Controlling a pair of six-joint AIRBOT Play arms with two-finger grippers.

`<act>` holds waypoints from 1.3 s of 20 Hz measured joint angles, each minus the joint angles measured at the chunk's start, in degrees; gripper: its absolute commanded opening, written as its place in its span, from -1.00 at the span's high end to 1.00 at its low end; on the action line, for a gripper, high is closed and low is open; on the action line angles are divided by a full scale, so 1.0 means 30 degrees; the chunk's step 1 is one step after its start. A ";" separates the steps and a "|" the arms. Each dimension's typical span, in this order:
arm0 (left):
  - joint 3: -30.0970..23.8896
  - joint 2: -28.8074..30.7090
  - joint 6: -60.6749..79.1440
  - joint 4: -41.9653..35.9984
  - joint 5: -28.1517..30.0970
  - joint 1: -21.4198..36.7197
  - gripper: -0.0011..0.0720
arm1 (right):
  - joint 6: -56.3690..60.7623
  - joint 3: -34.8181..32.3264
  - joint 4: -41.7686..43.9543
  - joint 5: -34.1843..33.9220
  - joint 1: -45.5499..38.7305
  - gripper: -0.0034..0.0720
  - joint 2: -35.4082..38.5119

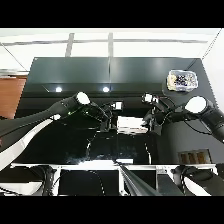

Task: Fold the box and place the chain.

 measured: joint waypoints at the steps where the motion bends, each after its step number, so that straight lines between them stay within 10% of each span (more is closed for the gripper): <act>1: 0.0000 0.0000 -0.0007 0.0000 0.0000 -0.0007 -0.12 | 0.0007 -0.0036 0.0000 -0.0007 -0.0007 0.28 0.0000; 26: 0.0000 -0.0007 -0.0015 -0.0007 -0.0007 0.0000 -0.12 | 0.0058 -0.0364 -0.0007 -0.0233 -0.0007 0.27 0.0000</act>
